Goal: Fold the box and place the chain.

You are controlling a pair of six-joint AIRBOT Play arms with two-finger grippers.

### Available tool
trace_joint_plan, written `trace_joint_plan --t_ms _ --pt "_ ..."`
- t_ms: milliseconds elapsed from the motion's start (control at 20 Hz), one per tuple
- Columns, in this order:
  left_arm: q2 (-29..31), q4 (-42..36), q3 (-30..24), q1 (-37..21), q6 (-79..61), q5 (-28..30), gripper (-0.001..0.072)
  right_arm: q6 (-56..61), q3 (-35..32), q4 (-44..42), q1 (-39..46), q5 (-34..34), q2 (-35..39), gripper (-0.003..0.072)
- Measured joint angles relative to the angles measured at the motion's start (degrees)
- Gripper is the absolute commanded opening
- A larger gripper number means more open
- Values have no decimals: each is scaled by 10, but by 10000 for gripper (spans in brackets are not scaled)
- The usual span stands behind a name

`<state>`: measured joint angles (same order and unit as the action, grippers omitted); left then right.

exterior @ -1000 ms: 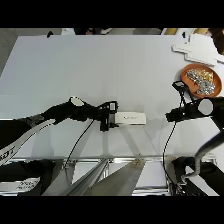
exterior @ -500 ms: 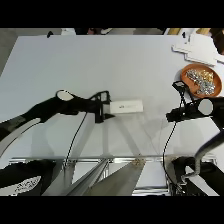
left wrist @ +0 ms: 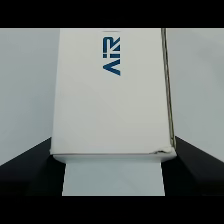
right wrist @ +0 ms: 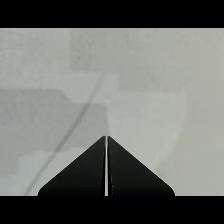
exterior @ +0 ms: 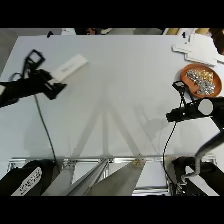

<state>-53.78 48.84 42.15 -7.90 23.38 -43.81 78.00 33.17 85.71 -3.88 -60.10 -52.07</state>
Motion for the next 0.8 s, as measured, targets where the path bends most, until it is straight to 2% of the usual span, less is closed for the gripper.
trace_joint_plan --t_ms 150,300,450,650,700,800 --pt "13 79 0 -100 132 0 92 0 0 0 0 0 0 18" --pt "-1 113 -1 -171 216 -7 92 0 0 0 0 0 0 18" --pt "-35 137 -2 -207 257 -22 93 0 0 0 0 0 0 18" --pt "-85 171 -2 -223 277 -33 93 0 0 0 0 0 0 18" --pt "-97 175 -2 -224 280 -36 107 0 0 0 0 0 0 18" --pt "-117 183 -2 -226 283 -44 316 0 0 0 0 0 0 18"
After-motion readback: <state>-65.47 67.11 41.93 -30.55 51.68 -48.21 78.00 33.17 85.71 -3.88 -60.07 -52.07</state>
